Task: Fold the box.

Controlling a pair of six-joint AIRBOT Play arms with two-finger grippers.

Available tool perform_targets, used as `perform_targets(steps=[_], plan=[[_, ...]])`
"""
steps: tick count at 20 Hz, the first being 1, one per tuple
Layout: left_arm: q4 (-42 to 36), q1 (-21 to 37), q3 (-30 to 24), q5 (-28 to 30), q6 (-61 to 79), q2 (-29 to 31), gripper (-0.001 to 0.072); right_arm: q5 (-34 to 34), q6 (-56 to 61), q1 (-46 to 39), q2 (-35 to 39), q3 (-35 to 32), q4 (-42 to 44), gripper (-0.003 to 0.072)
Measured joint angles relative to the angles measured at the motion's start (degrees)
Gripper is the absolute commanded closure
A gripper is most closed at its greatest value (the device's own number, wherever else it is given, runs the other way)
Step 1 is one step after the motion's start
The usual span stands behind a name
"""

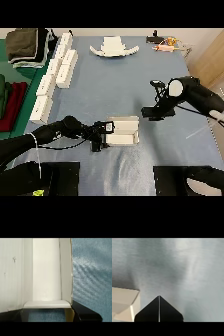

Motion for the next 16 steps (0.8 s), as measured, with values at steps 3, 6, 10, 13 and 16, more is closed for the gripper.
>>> perform_targets(steps=[3,6,10,13,16], plan=[[0.0,0.0,0.0,0.0,0.0,0.0,0.0201,2.67,-15.02,-8.15,-8.26,1.7,19.67,0.068],[0.0,0.0,0.0,0.0,0.0,0.0,0.0201,7.32,-25.79,-10.84,-13.29,2.69,33.48,0.068],[0.0,0.0,0.0,0.0,0.0,0.0,0.0201,12.59,-33.77,-10.1,-15.32,2.93,40.81,0.0681],[0.02,0.0,0.0,-0.02,0.0,0.0,0.0201,13.92,-36.79,-7.82,-13.84,1.66,40.83,0.0681],[0.02,0.0,0.0,0.0,0.0,0.0,0.0201,11.1,-39.47,-5.07,-9.16,-2.32,37.9,0.0681]])
